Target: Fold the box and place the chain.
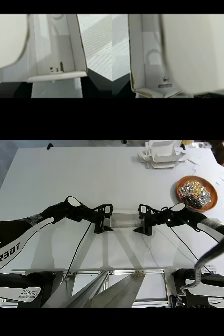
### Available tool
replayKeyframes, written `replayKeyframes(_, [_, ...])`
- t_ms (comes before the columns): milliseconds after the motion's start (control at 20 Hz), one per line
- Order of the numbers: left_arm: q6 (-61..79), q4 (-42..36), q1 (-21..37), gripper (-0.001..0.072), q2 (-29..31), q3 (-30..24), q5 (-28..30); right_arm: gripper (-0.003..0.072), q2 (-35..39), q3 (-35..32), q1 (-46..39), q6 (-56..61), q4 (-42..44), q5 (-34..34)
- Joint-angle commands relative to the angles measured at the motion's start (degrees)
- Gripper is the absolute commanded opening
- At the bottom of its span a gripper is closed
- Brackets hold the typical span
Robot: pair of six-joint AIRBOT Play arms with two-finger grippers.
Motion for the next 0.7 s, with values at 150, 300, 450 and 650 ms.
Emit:
replayKeyframes(150, [0.22, 0.07, 0.02, 0.0251, 0.02, 0.02, 0.5, 0.0696, 3.23, 0.02, -0.07, 7.78, -3.72, -0.15])
replayKeyframes(300, [0.22, 0.07, 0.02, 0.0251, 0.02, 0.02, 0.5, 0.0696, 6.32, 0.02, -0.04, 10.88, -6.51, -0.11])
replayKeyframes(450, [0.22, 0.07, 0.02, 0.0251, 0.02, 0.02, 0.5, 0.0694, 9.86, 0.02, -0.04, 15.41, -9.6, -0.11])
replayKeyframes(650, [0.22, 0.07, 0.02, 0.0251, 0.02, 0.02, 0.5, 0.0689, 15.63, 0.02, -0.04, 22.32, -16.46, -0.07])
